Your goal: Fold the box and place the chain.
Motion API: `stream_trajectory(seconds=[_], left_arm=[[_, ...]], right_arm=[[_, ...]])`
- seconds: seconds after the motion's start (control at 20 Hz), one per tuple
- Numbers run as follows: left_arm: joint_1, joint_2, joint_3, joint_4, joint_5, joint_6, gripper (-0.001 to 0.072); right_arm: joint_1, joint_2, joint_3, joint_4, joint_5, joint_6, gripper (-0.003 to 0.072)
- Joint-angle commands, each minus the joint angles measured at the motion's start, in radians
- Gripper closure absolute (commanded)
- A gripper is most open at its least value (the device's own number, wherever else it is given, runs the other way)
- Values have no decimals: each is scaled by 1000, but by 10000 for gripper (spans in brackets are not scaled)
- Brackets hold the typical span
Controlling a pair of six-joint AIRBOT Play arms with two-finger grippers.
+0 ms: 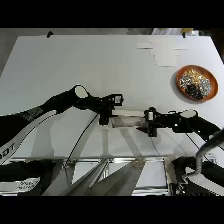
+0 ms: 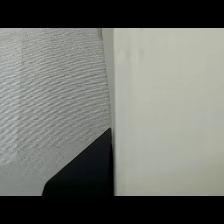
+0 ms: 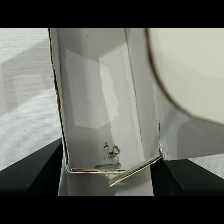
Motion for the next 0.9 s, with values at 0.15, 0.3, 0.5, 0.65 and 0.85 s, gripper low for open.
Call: stream_trajectory(seconds=[0.15, 0.3, 0.5, 0.65, 0.85], left_arm=[[0, 0, 1, 0, 0, 0, 697], [0, 0, 1, 0, 0, 0, 697], [0, 0, 1, 0, 0, 0, 697], [0, 0, 1, 0, 0, 0, 697], [0, 0, 1, 0, 0, 0, 697]], right_arm=[[-1, 0, 1, 1, -5, 0, 222], [-1, 1, 1, -1, -3, 0, 210], [-1, 1, 1, -1, -2, 0, 210], [-1, 1, 1, -1, -2, 0, 210], [-1, 1, 1, -1, -2, 0, 210]])
